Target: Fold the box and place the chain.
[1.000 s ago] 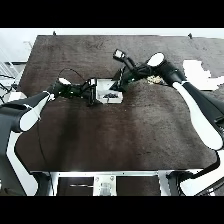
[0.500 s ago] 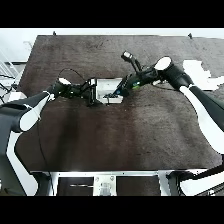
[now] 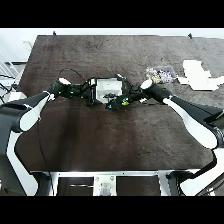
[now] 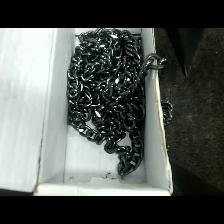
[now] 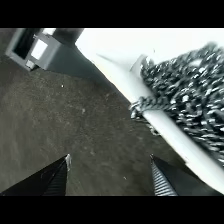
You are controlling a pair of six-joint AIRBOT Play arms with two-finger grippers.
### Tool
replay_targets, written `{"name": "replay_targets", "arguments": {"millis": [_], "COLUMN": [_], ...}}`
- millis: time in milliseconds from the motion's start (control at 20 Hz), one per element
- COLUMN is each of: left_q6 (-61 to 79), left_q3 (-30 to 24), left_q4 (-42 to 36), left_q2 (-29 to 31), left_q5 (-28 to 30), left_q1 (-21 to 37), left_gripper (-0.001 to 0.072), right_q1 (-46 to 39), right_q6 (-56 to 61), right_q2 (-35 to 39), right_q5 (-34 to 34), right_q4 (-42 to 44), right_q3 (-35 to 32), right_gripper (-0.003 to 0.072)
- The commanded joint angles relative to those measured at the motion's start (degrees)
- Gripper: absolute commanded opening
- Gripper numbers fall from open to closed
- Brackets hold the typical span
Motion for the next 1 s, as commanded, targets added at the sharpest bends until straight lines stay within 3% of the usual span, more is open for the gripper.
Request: {"name": "replay_targets", "arguments": {"millis": [0,100,200,400,550,750,950], "left_q6": [0.1,0.1,0.1,0.1,0.1,0.1,0.1], "left_q3": [0.0,0.0,0.0,0.0,0.0,0.0,0.0], "left_q4": [0.0,0.0,0.0,0.0,0.0,0.0,0.0], "left_q2": [0.0,0.0,0.0,0.0,0.0,0.0,0.0], "left_q5": [0.0,0.0,0.0,0.0,0.0,0.0,0.0], "left_q1": [0.0,0.0,0.0,0.0,0.0,0.0,0.0], "left_gripper": [0.0419,0.0419,0.0419,0.0419,0.0419,0.0419,0.0419], "right_q1": [0.5,0.4,0.5,2.9,4.3,10.3,12.9], "right_q6": [2.8,5.6,6.8,8.1,11.2,14.5,17.0], "right_q2": [-1.5,-1.5,-1.3,2.9,9.0,13.5,11.0], "right_q5": [-4.8,-5.4,-3.2,-3.3,-10.2,-32.0,-36.0], "right_q4": [0.2,0.0,-0.3,-0.2,-0.2,-0.2,-0.3], "right_q3": [-0.4,-0.4,-0.4,-4.3,-10.4,-17.3,-17.4], "right_gripper": [0.0601,0.0601,0.0513,0.0494,0.0453,0.0459,0.0466]}}
